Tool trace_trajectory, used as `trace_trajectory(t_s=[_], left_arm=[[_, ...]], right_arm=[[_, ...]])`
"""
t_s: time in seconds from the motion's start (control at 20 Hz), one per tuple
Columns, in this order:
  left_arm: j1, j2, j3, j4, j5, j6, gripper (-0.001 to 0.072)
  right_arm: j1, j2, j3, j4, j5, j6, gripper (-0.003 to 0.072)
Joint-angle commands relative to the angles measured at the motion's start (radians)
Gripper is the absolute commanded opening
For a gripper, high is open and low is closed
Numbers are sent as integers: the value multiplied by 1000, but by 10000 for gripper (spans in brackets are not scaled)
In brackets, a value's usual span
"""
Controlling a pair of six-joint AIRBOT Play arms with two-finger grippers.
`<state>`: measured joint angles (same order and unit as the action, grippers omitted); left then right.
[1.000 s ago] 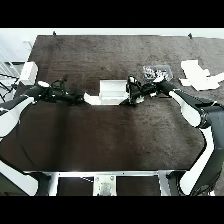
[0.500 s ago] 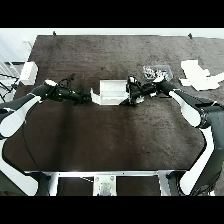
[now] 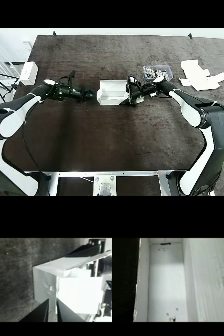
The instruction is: Fold the box and place the chain.
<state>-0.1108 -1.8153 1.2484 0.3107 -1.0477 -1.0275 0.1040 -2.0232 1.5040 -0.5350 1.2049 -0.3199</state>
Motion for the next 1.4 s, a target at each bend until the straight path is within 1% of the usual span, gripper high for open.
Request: trace_trajectory(t_s=[0.0,0.1,0.15,0.25,0.3,0.35,0.5,0.7,0.75,1.1,1.2,1.35], left_arm=[[0,0,0,-32,-9,7,137],[0,0,0,-39,-14,-9,139],[0,0,0,-39,-15,-35,174],[-1,0,0,-31,-16,-48,179],[-1,0,0,-31,-16,-48,229],[-1,0,0,-32,-18,-52,247],[-1,0,0,-30,-18,-57,247],[-26,0,2,-31,3,-73,247],[-34,0,14,-16,5,-74,247],[-88,0,156,243,-8,-287,247],[-109,0,180,314,-7,-359,247],[-132,0,212,386,-8,-433,247]], right_arm=[[0,0,0,0,0,0,589],[0,0,0,0,0,0,589],[0,0,0,0,0,0,589],[0,0,0,0,0,0,589],[0,0,0,0,0,0,589],[0,0,0,0,0,0,589],[0,0,0,0,0,0,589],[0,0,0,0,0,0,589],[0,0,0,0,0,0,589],[0,0,0,0,0,0,589],[0,0,0,0,0,0,589],[0,0,0,0,0,0,589]])
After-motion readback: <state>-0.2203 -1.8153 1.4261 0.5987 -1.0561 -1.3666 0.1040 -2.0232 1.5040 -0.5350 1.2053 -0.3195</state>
